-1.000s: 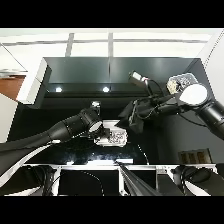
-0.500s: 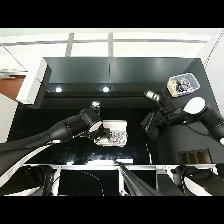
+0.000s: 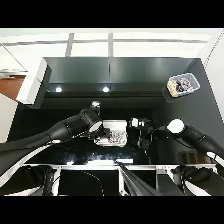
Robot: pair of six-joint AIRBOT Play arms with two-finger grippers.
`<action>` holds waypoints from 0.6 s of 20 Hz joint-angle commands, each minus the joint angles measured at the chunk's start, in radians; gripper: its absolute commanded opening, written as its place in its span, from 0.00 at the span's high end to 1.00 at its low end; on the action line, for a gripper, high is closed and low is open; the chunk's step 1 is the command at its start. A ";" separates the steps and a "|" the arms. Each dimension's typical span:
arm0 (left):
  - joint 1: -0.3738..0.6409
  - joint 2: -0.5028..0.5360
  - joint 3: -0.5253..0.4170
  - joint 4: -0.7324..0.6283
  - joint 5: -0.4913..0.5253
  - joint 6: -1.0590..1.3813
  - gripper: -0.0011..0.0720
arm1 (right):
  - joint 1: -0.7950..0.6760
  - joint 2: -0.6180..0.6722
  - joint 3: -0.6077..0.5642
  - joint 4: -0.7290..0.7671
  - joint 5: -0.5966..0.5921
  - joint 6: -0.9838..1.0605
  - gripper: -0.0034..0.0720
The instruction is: Fold the box and place the chain.
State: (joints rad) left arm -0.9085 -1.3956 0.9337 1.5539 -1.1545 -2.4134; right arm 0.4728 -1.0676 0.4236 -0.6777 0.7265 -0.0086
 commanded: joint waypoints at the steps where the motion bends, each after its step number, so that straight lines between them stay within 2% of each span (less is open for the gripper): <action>1: -0.001 0.000 0.000 0.000 0.003 0.000 0.95 | 0.024 -0.026 -0.008 0.077 -0.030 -0.154 0.01; 7: -0.001 0.000 0.000 0.000 0.003 0.000 0.95 | 0.024 -0.052 -0.008 0.132 -0.031 -0.217 0.02; 8: -0.001 0.000 0.000 0.000 0.003 0.000 0.95 | 0.028 -0.059 -0.008 0.146 -0.031 -0.232 0.17; 12: -0.001 0.000 0.000 0.000 0.002 0.000 0.95 | 0.059 -0.069 -0.008 0.135 -0.036 -0.237 0.20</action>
State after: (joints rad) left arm -0.9085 -1.3956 0.9337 1.5539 -1.1522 -2.4134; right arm 0.5156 -1.1282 0.4156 -0.5491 0.6941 -0.2249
